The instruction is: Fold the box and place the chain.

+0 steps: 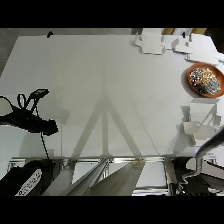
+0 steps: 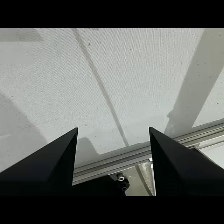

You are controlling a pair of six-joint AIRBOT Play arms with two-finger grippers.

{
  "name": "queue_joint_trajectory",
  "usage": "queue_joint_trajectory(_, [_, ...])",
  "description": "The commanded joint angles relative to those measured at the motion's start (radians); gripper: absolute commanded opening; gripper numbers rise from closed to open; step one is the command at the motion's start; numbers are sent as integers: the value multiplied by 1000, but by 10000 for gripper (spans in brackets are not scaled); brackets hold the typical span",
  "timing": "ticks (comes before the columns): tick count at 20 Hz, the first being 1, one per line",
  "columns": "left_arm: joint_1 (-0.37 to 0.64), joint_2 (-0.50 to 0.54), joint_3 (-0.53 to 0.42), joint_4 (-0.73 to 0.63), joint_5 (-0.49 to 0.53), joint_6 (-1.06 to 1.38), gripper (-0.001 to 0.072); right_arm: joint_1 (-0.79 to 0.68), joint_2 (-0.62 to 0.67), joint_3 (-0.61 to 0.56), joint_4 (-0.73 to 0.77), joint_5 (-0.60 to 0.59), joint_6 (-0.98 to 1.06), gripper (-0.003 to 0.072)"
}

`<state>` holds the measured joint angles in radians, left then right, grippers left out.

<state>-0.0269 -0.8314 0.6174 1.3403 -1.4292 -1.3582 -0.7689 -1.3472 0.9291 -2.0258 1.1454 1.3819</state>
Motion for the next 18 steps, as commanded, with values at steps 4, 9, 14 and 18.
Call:
queue_joint_trajectory(4, [0,1,0,0,0,0,497,54,-44,2,22,18,16,19])
queue_joint_trajectory(9, [0,1,0,0,0,0,497,241,127,1,116,122,14,19])
queue_joint_trajectory(14, [0,1,0,0,0,0,497,431,378,-97,468,108,-22,18])
queue_joint_trajectory(18, [2,1,0,38,0,58,497,653,597,-315,726,21,-17,18])
